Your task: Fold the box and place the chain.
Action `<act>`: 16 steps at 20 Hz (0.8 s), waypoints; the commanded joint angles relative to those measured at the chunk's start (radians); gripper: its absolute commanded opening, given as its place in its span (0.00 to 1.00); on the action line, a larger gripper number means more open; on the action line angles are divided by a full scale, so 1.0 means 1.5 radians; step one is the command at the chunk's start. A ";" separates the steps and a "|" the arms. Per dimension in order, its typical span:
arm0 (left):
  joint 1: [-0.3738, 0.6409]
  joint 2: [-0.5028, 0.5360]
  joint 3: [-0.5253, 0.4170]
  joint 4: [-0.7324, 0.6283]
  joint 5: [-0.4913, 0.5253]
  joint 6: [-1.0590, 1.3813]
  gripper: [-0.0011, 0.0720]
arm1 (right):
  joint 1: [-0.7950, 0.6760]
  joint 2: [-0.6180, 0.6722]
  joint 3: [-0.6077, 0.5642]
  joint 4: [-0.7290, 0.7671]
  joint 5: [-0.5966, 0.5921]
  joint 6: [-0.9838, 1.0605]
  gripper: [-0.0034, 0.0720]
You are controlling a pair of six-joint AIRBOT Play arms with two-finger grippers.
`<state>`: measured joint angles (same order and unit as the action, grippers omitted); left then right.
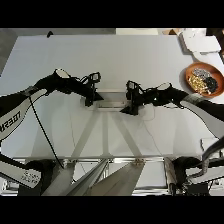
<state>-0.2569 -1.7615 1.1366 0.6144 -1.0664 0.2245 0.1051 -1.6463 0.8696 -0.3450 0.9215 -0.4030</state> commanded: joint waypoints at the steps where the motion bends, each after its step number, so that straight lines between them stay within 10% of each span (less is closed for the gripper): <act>1: 0.000 0.000 0.000 0.000 0.001 -0.001 0.03 | 0.003 0.001 0.000 -0.001 0.005 -0.020 0.96; 16: 0.000 0.000 0.000 0.000 0.001 -0.001 0.03 | 0.016 0.002 0.000 -0.022 -0.003 -0.021 0.96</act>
<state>-0.2569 -1.7615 1.1366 0.6147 -1.0664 0.2241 0.1284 -1.6440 0.8696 -0.3767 0.9176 -0.4343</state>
